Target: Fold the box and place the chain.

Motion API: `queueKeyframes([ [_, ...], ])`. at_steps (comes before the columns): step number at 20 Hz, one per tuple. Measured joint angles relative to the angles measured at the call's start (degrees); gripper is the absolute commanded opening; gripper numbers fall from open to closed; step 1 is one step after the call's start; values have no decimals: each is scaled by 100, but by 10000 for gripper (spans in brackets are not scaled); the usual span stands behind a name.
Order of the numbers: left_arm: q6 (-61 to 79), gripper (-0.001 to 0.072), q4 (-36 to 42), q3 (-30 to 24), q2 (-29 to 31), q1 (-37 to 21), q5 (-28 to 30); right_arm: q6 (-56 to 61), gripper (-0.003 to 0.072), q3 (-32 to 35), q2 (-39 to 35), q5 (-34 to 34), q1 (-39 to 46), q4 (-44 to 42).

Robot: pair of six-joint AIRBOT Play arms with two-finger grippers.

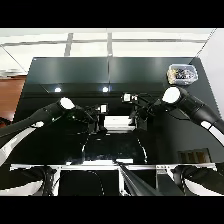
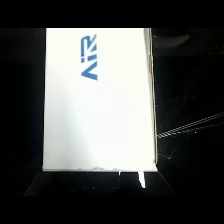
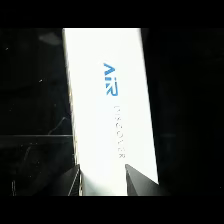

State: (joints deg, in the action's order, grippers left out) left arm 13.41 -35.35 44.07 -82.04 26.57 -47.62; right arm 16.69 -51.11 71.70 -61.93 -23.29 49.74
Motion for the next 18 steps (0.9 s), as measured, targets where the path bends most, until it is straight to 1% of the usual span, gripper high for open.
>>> queueKeyframes([
  [6,0,500,0,0,0,0,-2,2,335,0,0,-22,0,-7],
  [11,0,500,0,0,0,0,0,4,336,0,0,-177,0,4],
  [18,2,500,0,0,0,0,-2,98,335,46,2,-212,0,175],
])
